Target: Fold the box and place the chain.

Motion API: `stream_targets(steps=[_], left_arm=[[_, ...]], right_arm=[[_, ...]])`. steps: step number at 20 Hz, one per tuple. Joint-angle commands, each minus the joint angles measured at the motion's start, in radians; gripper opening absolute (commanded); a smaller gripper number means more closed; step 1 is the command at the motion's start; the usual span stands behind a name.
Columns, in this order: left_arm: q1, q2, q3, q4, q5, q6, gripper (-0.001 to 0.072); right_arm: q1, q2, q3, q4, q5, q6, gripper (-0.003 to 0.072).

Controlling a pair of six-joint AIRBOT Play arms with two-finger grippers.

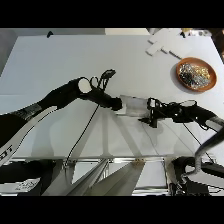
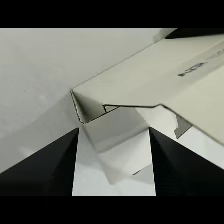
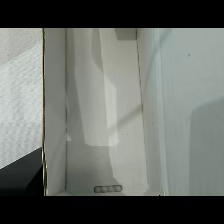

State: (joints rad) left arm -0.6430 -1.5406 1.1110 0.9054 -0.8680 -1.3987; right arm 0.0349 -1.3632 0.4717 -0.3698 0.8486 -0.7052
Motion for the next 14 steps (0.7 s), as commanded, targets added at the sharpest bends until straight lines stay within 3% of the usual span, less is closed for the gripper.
stream_targets(steps=[1, 14], left_arm=[[-0.046, -0.032, 0.090, 0.179, -0.094, -0.225, 0.0493], [-0.150, -0.183, 0.315, 0.405, -0.330, -0.666, 0.0490]], right_arm=[[0.000, 0.000, 0.000, 0.000, 0.000, 0.000, 0.0456], [0.000, 0.000, 0.000, 0.000, 0.000, 0.000, 0.0456]])
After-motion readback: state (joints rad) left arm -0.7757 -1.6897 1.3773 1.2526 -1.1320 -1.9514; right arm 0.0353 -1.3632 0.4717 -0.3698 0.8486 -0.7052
